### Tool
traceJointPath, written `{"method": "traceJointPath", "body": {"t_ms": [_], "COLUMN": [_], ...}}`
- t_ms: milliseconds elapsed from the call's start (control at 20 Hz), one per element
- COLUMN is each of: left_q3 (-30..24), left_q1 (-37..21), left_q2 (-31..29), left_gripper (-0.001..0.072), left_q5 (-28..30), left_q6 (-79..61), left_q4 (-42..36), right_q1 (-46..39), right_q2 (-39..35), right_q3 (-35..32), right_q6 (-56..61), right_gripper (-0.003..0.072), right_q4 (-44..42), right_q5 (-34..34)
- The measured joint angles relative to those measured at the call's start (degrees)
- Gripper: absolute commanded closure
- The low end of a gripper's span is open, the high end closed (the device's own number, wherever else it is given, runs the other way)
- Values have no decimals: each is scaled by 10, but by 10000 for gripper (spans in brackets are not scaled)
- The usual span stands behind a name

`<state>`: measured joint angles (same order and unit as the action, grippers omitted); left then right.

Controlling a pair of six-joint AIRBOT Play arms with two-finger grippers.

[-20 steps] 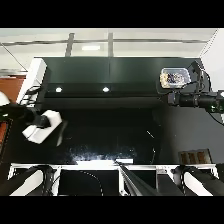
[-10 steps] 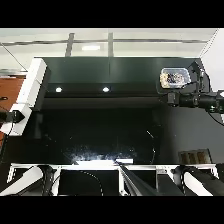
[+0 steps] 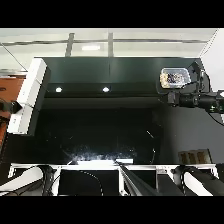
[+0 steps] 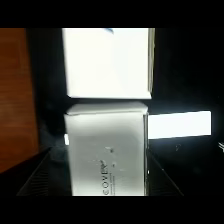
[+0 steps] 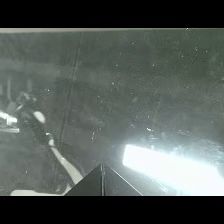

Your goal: Fold the box and place the chain.

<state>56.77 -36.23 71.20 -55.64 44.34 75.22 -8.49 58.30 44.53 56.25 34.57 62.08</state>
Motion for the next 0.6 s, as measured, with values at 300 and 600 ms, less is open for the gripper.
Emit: {"method": "traceJointPath", "body": {"t_ms": [300, 600], "left_q3": [137, 71], "left_q1": [84, 352], "left_q2": [-35, -71], "left_gripper": [685, 684], "left_q5": [-82, -32], "left_q6": [160, 172], "left_q4": [-98, -198], "right_q1": [0, 16], "right_q2": [0, -24], "right_q3": [0, -3], "right_q6": [0, 73], "right_gripper": [674, 671], "right_q4": [10, 147], "right_q5": [-2, -34]}}
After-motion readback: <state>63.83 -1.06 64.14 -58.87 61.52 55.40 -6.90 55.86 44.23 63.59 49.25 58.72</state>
